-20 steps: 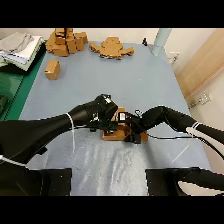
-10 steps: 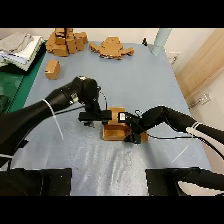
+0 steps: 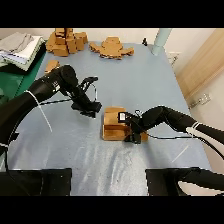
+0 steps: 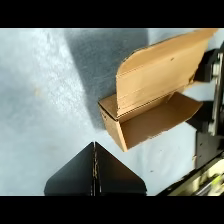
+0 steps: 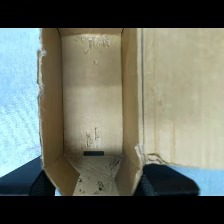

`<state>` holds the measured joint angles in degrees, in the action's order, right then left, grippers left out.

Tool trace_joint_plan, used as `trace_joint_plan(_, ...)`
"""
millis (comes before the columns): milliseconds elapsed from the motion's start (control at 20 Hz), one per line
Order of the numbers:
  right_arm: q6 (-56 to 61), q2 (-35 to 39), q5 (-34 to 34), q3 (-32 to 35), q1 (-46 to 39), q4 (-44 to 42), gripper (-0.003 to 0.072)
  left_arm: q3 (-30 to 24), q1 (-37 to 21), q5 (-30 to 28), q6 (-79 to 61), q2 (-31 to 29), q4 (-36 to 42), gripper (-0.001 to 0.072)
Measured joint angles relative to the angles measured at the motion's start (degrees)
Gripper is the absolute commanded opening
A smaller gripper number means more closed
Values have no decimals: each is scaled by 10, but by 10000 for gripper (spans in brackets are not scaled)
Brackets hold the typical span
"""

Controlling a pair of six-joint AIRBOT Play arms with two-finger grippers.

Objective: Fold the box.

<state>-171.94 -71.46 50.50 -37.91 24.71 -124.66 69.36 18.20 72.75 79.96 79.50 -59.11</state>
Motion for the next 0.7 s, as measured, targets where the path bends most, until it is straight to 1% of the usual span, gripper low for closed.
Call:
trace_joint_plan(150,0,0,0,0,0,0,600,-40,-6,-16,-132,-28,30,9)
trace_joint_plan(250,0,0,0,0,0,0,599,-83,-8,-27,-236,-64,61,10)
trace_joint_plan(400,0,0,0,0,0,0,599,-145,-9,-53,-366,-115,78,15)
trace_joint_plan(450,0,0,0,0,0,0,600,-162,-9,-61,-407,-126,83,88)
trace_joint_plan(500,0,0,0,0,0,0,600,-181,-9,-78,-447,-135,86,488)
trace_joint_plan(550,0,0,0,0,0,0,599,-197,-10,-101,-476,-139,93,692)
trace_joint_plan(700,0,0,0,0,0,0,600,-244,-10,-172,-561,-136,120,693)
